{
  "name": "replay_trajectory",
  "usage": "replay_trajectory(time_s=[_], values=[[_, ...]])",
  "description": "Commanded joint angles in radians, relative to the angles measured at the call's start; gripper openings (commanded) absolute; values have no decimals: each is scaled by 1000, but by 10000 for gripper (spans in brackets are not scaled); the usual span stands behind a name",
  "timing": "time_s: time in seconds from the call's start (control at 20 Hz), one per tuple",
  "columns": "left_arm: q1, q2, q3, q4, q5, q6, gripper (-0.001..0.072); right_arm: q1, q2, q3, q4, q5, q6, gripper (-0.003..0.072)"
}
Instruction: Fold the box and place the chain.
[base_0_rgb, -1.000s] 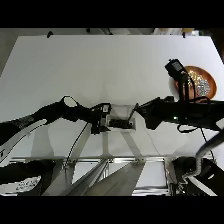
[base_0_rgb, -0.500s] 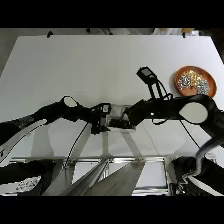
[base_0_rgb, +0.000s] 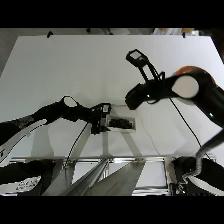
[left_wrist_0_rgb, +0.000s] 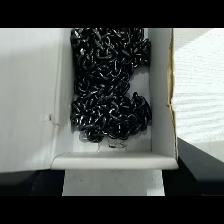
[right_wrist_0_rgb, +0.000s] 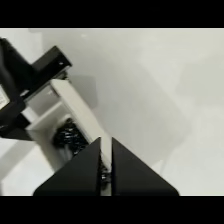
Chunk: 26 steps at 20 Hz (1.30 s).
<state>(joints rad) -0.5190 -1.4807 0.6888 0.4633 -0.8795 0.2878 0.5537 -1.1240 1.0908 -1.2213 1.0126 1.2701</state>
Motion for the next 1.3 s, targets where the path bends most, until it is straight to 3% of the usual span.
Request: replay_trajectory(time_s=[0.0, 0.15, 0.35, 0.4, 0.45, 0.6, 0.75, 0.9, 1.25], values=[[0, 0, 0, 0, 0, 0, 209, -39, -122, 58, -17, 49, -173, 22], [0, 0, 0, 0, 0, 0, 209, -26, -195, 42, -3, 106, -289, 12], [0, 0, 0, 0, 0, 0, 209, 13, -199, -11, 71, 141, -449, 13], [0, 0, 0, 0, 0, 0, 209, 23, -198, -18, 110, 159, -507, 35], [0, 0, 0, 0, 0, 0, 209, 33, -192, -28, 152, 159, -557, 118], [0, 0, 0, 0, 0, 0, 209, 63, -149, -66, 194, 146, -630, 200], [0, 0, 0, 0, 0, 0, 209, 84, -89, -132, 188, 135, -688, 201], [0, 0, 0, 0, 0, 0, 209, 105, -62, -174, 181, 77, -693, 294], [0, 0, 0, 0, 0, 0, 209, 124, -62, -181, 107, 1, -695, 295]])
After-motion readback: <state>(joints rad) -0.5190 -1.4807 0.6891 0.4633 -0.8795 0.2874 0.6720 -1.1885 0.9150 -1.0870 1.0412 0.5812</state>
